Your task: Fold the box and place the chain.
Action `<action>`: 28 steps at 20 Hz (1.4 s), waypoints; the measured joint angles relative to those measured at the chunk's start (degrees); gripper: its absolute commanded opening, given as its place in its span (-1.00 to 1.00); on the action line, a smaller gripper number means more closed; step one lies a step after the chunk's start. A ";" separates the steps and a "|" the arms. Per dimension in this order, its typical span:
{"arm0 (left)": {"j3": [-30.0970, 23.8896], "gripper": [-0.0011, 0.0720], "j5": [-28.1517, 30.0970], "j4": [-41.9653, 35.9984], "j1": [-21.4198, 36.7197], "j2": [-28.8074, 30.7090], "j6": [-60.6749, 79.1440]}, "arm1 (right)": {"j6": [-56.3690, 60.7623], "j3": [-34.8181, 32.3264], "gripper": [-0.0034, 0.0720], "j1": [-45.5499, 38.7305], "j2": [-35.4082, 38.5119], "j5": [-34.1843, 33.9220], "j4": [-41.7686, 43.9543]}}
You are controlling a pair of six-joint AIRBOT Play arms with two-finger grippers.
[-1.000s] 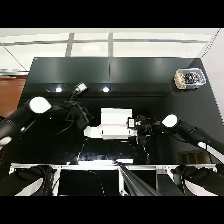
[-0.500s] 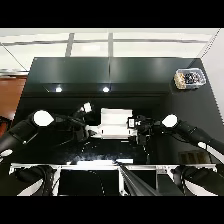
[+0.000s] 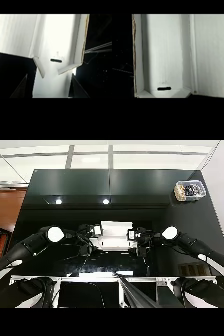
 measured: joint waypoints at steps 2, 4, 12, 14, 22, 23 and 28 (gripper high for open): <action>0.02 0.25 0.85 -1.11 -0.48 -0.20 0.07 | 0.02 0.00 -0.39 0.02 0.00 0.00 0.00; 0.02 -0.04 1.03 -1.84 -0.83 -0.28 0.20 | 0.04 0.00 -0.39 0.00 0.00 -0.02 0.00; 0.02 -0.34 1.57 -8.33 -1.22 -0.63 0.17 | 0.11 0.00 -0.39 0.00 -0.04 -0.11 0.02; 0.02 -0.36 1.70 -10.78 -1.20 -1.29 0.17 | 0.11 0.00 -0.39 0.00 -0.04 -0.15 0.07; 0.07 -0.58 2.40 -16.70 -1.79 -4.17 0.39 | 0.13 0.00 -0.39 0.02 -0.04 -0.28 0.17; 0.07 -0.40 2.60 -16.70 -2.21 -4.28 0.42 | 0.11 0.00 -0.39 0.00 -0.04 -0.28 0.17; 0.07 -0.25 5.51 -16.68 -3.82 -4.48 0.42 | 0.13 0.00 -0.39 0.00 -0.04 -0.28 0.20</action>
